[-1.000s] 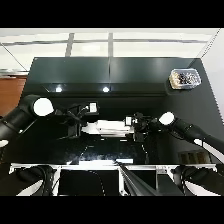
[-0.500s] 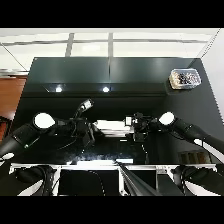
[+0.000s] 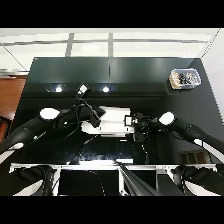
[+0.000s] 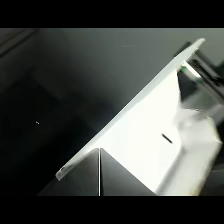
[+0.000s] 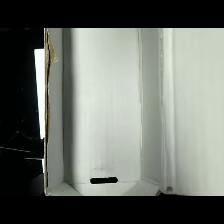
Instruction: Fold the box and place the chain.
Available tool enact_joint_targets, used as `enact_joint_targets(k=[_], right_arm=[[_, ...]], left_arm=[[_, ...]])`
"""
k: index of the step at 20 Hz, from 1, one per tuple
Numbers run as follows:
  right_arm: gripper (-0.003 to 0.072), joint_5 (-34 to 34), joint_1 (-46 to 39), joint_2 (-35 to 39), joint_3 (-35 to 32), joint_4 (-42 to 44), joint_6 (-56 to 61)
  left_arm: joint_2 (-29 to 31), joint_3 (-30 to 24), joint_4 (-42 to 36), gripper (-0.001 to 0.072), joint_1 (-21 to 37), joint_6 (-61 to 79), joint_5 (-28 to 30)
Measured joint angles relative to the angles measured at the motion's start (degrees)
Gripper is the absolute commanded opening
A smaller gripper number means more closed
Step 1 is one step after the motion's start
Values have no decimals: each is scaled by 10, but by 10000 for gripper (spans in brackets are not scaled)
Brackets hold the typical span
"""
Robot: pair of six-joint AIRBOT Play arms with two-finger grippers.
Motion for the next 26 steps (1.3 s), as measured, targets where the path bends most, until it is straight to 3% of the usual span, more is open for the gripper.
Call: enact_joint_targets(k=[6,13,19,23,24,26], right_arm=[[465,0,0,0,0,-1,0],[464,2,0,0,0,-1,-1],[465,-1,0,0,0,0,0],[465,-1,0,0,0,0,0],[464,-1,0,0,0,0,0],[464,-1,0,0,0,0,0]], left_arm=[[-95,53,83,25,0,-34,-45],[-119,89,217,25,0,-102,-94],[-32,129,370,25,29,-210,-163],[33,106,396,24,98,-227,-248],[41,97,396,73,107,-205,-279],[51,79,396,630,114,-164,-319]])
